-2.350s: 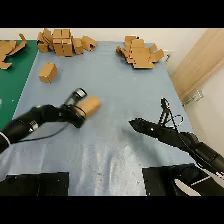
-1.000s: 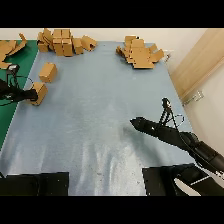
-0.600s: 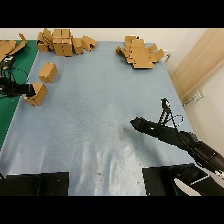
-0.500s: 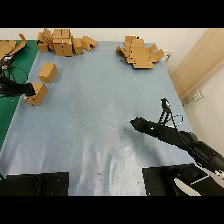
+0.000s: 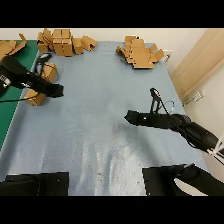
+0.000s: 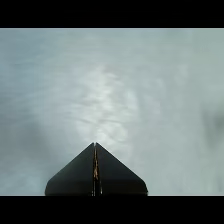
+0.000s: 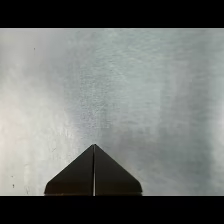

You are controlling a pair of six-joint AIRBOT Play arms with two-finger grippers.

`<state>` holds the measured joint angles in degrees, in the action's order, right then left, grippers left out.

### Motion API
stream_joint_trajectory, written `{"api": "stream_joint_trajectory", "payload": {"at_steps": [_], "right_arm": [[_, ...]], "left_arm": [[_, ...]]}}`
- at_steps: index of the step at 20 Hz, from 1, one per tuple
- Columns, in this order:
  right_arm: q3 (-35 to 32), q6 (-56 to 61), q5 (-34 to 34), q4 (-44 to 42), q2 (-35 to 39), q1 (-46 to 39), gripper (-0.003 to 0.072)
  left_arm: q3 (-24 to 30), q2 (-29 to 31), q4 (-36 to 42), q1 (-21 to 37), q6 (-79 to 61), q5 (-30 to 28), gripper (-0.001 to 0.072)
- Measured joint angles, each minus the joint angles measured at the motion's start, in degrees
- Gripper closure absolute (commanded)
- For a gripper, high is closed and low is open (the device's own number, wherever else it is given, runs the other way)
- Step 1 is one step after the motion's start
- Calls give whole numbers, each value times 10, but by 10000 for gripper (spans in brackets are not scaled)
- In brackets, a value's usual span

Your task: Fold the box.

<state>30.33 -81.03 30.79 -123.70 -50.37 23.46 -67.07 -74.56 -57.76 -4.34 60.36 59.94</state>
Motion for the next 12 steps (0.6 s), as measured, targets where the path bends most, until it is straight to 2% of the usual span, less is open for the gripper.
{"api": "stream_joint_trajectory", "payload": {"at_steps": [3, 6, 12], "right_arm": [[81, -26, 55, 11, -80, 0, 678], [128, -40, 83, 12, -127, 1, 678], [153, -48, 112, 11, -152, 1, 678]], "left_arm": [[42, 11, 7, -86, 17, -16, 702], [70, 15, 10, -140, 36, -37, 700], [87, 17, 12, -169, 49, -45, 699]]}}
